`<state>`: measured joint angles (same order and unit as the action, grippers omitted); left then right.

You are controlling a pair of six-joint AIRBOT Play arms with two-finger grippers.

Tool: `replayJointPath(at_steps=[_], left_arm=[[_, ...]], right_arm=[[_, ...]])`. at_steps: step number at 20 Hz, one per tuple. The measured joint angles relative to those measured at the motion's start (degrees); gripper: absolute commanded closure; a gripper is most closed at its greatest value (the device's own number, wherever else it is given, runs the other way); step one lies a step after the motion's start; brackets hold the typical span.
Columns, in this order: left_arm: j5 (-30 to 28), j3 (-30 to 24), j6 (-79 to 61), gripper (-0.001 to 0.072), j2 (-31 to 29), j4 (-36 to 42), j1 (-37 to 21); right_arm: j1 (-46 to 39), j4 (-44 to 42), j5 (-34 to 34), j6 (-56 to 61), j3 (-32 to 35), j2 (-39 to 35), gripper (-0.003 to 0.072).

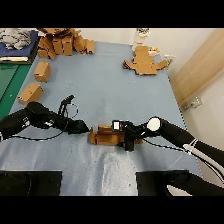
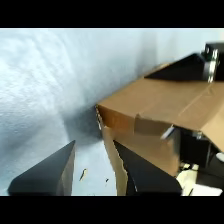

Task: Fold the box.

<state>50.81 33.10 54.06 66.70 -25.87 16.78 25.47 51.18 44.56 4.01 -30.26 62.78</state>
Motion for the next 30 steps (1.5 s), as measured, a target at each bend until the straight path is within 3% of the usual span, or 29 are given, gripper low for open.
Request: replayJointPath(at_steps=[11, 12, 13, 26, 30], left_arm=[[4.66, 0.00, -7.76, 0.0345, 0.00, 4.83, -1.29], [4.63, 0.00, -8.00, 0.0283, 0.00, 5.16, -1.01], [4.48, 0.00, -8.13, 0.0208, 0.00, 5.22, -0.52], [-0.46, 0.00, -7.54, 0.0209, 0.00, 6.54, 6.25], [-4.48, 0.00, -6.03, 0.0210, 0.00, 6.49, 9.62]], right_arm=[[0.00, 0.00, 0.00, -0.02, 0.00, 0.00, 0.0109], [0.00, 0.00, 0.00, -0.02, 0.00, 0.00, 0.0109], [0.00, 0.02, 0.00, -0.02, 0.00, 0.00, 0.0109], [0.00, 0.02, 0.00, 0.00, 0.00, 0.00, 0.0109], [0.00, 0.04, 0.00, -0.02, 0.00, 0.00, 0.0108]])
